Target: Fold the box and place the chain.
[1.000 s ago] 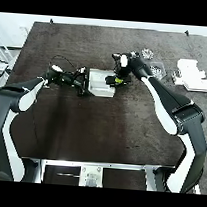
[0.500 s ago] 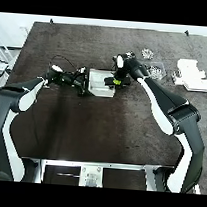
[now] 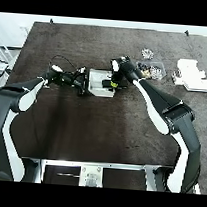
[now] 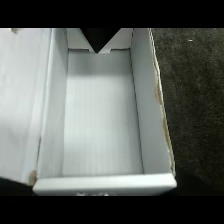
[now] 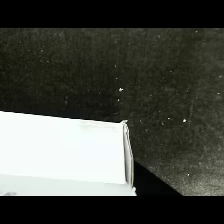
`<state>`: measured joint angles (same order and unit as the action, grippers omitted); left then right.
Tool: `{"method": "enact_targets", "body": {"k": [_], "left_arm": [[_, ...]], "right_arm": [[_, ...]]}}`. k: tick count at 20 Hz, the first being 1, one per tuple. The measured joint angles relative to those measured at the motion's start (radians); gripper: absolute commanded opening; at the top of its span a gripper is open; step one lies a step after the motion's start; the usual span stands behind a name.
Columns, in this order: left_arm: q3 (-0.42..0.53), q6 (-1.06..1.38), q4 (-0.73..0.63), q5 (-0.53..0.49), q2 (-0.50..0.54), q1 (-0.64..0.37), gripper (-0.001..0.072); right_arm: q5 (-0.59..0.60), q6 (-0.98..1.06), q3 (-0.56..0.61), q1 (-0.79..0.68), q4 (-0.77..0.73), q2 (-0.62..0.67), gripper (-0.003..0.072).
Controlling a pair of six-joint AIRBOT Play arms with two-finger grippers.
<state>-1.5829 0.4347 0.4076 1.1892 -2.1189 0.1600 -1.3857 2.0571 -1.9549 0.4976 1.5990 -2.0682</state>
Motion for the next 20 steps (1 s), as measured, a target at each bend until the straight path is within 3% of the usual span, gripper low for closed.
{"method": "enact_targets", "body": {"k": [1, 2, 4, 6, 7, 9, 11, 15, 17, 20], "left_arm": [[0.0, 0.0, 0.0, 0.0, 0.0, 0.0, 0.0428], [0.0, 0.0, 0.0, 0.0, 0.0, 0.0, 0.0428], [0.0, -0.003, -0.001, 0.0, 0.0, 0.0, 0.0428], [0.0, -0.001, -0.001, 0.0, 0.0, 0.0, 0.0428], [0.0, 0.0, -0.001, 0.0, 0.0, 0.0, 0.0428], [0.0, 0.0, 0.0, 0.0, 0.0, 0.0, 0.0428], [0.0, 0.0, 0.0, 0.0, 0.0, 0.0, 0.0428], [0.0, 0.0, 0.0, 0.0, 0.0, 0.0, 0.0428], [0.0, 0.0, 0.0, 0.0, 0.0, 0.0, 0.0428], [0.0, 0.0, 0.0, 0.001, 0.0, 0.0, 0.0428]], "right_arm": [[-0.001, 0.003, 0.0, 0.0, 0.005, 0.0, 0.0124], [-0.001, 0.004, 0.0, 0.0, 0.006, -0.001, 0.0062], [0.0, 0.015, 0.0, -0.001, 0.009, -0.002, 0.005], [0.0, 0.01, 0.0, 0.0, 0.01, -0.002, 0.0163], [0.004, 0.008, -0.001, 0.0, 0.01, -0.002, 0.0278], [0.006, 0.008, -0.004, 0.0, 0.01, -0.002, 0.0308], [0.006, 0.008, -0.013, 0.0, 0.01, -0.002, 0.0402], [0.002, 0.005, -0.031, 0.0, 0.01, 0.011, 0.0433], [-0.009, -0.005, -0.035, -0.001, 0.011, 0.024, 0.051], [-0.022, -0.042, -0.039, -0.001, 0.011, 0.056, 0.0511]]}}
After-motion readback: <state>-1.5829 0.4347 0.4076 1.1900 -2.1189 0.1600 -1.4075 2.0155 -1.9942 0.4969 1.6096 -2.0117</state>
